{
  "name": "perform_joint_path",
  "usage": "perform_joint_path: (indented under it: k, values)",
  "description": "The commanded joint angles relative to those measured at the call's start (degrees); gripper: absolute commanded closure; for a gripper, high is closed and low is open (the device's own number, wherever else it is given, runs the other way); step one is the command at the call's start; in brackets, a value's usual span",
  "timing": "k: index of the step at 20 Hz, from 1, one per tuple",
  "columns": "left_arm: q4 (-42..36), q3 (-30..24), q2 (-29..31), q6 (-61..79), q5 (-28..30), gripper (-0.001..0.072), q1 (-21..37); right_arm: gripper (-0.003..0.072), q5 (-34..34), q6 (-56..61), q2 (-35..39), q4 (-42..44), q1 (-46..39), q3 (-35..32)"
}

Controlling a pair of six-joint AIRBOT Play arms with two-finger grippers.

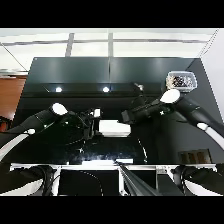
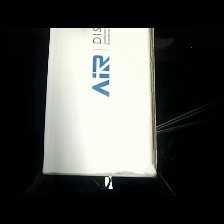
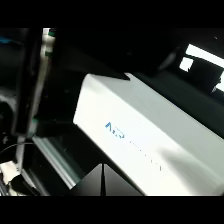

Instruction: Fold the box and place the chain.

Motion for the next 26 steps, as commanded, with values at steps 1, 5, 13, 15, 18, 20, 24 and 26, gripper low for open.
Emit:
perform_joint_path:
  k: [1, 5, 13, 15, 18, 20, 24, 26]
  values:
    - [6.3, 0.0, 3.3, -4.9, -0.3, 0.0064, 1.1, 0.0669, 6.6, -0.5, 7.8, -1.2, -6.8, 3.3]
    - [13.7, 0.1, 10.3, -16.7, -3.4, -0.0006, 4.5, 0.067, 8.2, 1.3, 16.3, -6.1, -15.3, 3.3]
    - [10.4, 7.6, 10.9, -25.0, -3.8, -0.0002, -6.4, 0.0669, 7.6, 4.8, 17.7, -11.5, -18.6, 3.3]
    - [10.4, 11.9, 5.8, -26.1, -3.9, -0.0002, -7.9, 0.0669, 7.5, 5.1, 17.7, -11.5, -18.6, 3.3]
    - [10.4, 17.4, -1.0, -27.1, -5.3, -0.0003, -9.0, 0.0669, 7.6, 5.8, 17.7, -11.5, -18.6, 3.3]
    - [10.7, 19.3, -3.5, -27.1, -7.4, -0.0003, -9.7, 0.0669, 7.6, 5.8, 17.7, -11.5, -18.6, 3.3]
    - [11.5, 19.5, -5.5, -27.1, -9.0, -0.0003, -10.6, 0.0669, 7.4, 5.8, 17.7, -11.5, -18.6, 3.2]
    - [12.5, 19.4, -5.5, -27.1, -9.4, -0.0003, -10.9, 0.0669, 7.4, 5.8, 17.7, -11.7, -18.6, 3.2]
